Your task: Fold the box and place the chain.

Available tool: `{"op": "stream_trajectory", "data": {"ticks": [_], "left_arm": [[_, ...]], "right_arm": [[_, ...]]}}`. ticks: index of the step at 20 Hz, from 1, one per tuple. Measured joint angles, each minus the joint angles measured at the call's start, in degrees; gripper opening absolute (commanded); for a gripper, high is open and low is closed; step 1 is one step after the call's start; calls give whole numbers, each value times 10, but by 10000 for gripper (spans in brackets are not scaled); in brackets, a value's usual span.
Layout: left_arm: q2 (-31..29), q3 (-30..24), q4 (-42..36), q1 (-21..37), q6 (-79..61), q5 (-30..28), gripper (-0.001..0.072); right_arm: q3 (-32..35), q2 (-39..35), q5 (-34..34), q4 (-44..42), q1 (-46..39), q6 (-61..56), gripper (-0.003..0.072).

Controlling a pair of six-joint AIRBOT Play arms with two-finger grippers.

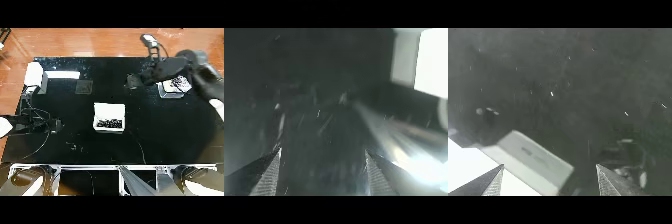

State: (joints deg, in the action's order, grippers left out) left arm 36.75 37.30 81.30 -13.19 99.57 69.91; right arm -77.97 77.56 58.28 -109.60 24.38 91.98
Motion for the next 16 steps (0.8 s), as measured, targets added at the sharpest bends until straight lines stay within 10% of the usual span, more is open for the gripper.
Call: {"op": "stream_trajectory", "data": {"ticks": [16], "left_arm": [[103,-20,-42,25,-53,-156,621]], "right_arm": [[-31,95,92,-54,78,304,702]]}}
